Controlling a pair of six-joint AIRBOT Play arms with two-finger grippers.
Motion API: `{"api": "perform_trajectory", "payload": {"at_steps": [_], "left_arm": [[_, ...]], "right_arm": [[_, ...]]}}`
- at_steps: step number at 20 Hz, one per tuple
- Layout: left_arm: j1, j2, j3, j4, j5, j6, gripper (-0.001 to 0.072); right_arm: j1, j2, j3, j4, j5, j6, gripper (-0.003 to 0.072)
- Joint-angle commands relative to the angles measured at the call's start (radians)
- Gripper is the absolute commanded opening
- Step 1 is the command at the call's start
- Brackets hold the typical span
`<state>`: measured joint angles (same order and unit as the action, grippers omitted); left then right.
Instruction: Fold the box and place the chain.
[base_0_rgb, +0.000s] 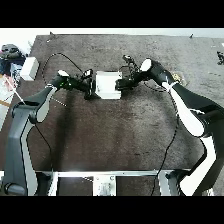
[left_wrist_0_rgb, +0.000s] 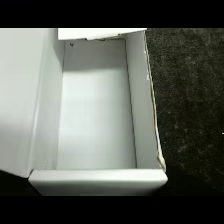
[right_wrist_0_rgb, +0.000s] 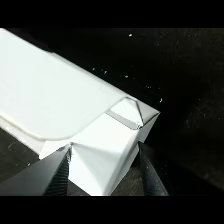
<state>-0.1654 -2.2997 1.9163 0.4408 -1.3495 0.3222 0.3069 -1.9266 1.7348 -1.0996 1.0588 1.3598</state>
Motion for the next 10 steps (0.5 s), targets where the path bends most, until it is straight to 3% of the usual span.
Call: {"api": "perform_trajectory", "payload": {"at_steps": [1, 10], "left_arm": [[0.000, 0.000, 0.000, 0.000, -0.002, -0.001, 0.0337], [0.000, 0.000, 0.000, 0.000, -0.002, -0.001, 0.0336]], "right_arm": [[0.040, -0.048, 0.069, -0.151, 0.040, 0.098, 0.0466], [0.069, -0.086, 0.120, -0.283, 0.090, 0.291, 0.0464]]}}
